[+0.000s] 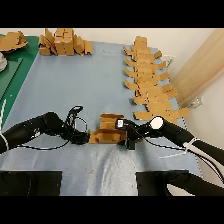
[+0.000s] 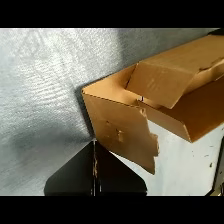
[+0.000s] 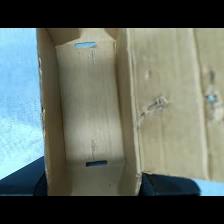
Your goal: Fold the box.
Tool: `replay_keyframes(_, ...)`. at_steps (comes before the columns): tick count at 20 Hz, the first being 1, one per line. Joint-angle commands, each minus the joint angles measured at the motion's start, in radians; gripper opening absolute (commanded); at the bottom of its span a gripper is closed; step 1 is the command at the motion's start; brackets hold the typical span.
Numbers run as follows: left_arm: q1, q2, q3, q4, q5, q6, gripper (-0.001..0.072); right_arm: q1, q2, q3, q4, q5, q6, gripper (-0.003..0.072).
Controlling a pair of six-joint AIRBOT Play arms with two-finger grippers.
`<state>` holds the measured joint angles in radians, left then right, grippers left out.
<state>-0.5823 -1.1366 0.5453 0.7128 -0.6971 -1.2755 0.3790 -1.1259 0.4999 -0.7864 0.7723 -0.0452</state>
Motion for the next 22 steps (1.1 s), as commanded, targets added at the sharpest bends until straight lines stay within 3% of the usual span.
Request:
replay_keyframes(1,-0.021,-0.003,0.002,-0.055,0.075,0.003,0.0008,0.001,-0.001,0.000,0.005,0.005,0.000,0.0498)
replay_keyframes(8,0.007,-0.002,0.002,-0.009,0.019,-0.001,0.0008,0.001,-0.001,-0.001,0.005,0.005,0.000,0.0498)
replay_keyframes(12,0.082,0.014,0.002,0.055,-0.050,-0.038,0.0009,0.001,-0.001,0.000,0.005,0.005,0.000,0.0498)
replay_keyframes(22,0.097,-0.028,0.002,0.035,-0.009,-0.032,0.0009,0.001,-0.001,-0.001,0.005,0.005,0.000,0.0498)
